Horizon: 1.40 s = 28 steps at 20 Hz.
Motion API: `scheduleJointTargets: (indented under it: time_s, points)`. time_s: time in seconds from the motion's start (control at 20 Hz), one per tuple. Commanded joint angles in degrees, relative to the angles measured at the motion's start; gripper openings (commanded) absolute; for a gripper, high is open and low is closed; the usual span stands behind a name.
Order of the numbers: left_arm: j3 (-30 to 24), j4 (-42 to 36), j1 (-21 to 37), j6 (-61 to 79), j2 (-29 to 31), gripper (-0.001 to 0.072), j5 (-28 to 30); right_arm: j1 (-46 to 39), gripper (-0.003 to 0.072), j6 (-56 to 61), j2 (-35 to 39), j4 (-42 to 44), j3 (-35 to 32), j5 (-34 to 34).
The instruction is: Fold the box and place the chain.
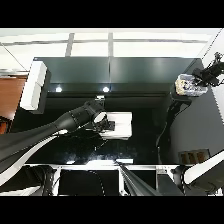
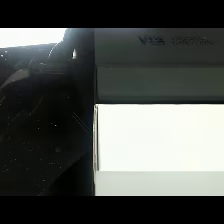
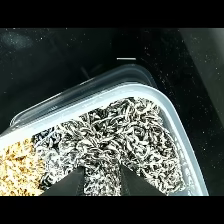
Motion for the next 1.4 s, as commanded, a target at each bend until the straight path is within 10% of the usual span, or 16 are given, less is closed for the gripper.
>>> scheduleJointTargets:
  time_s: [0.0,0.8,1.05,1.35]
  points:
    - [0.02,0.02,0.04,0.00,-0.04,0.0035,0.07,-0.02,0.0272,0.04,0.04,0.24,0.92,-0.33]
    - [0.02,0.02,0.04,0.00,-0.04,0.0035,-0.02,0.85,0.0270,-0.22,-1.25,1.53,1.79,-1.51]
    - [0.02,0.02,0.04,0.00,-0.04,0.0035,0.00,0.83,0.0058,-0.28,-1.42,1.51,1.81,-1.40]
    - [0.02,0.02,0.04,0.00,-0.04,0.0035,0.07,0.66,0.0016,-0.79,1.16,0.28,1.84,-0.81]
